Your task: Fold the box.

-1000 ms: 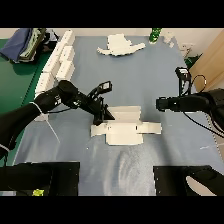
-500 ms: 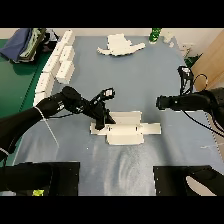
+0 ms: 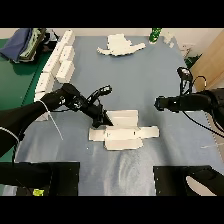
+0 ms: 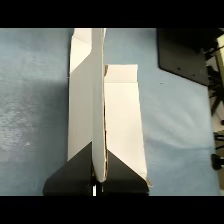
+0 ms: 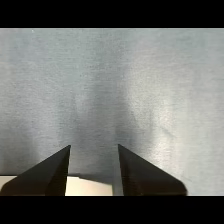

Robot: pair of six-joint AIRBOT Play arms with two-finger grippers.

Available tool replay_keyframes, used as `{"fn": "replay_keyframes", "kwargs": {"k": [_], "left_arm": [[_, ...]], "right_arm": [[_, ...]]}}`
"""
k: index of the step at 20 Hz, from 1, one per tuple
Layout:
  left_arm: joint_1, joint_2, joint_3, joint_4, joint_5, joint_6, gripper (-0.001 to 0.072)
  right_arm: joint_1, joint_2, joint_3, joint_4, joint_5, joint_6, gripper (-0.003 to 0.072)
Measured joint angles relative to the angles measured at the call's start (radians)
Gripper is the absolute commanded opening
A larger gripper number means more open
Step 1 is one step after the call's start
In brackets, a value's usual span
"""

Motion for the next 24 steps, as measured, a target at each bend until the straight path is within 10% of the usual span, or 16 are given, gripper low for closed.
{"fn": "replay_keyframes", "kwargs": {"k": [11,24], "left_arm": [[0.014,-0.042,0.041,-0.017,-0.079,-0.084,0.0014],[-0.07,0.112,-0.1,-0.019,0.15,-0.013,0.0014]], "right_arm": [[0.0,-0.001,0.0,0.011,-0.002,0.0,0.0446],[0.0,-0.001,0.0,0.012,-0.012,0.0,0.0446]]}}
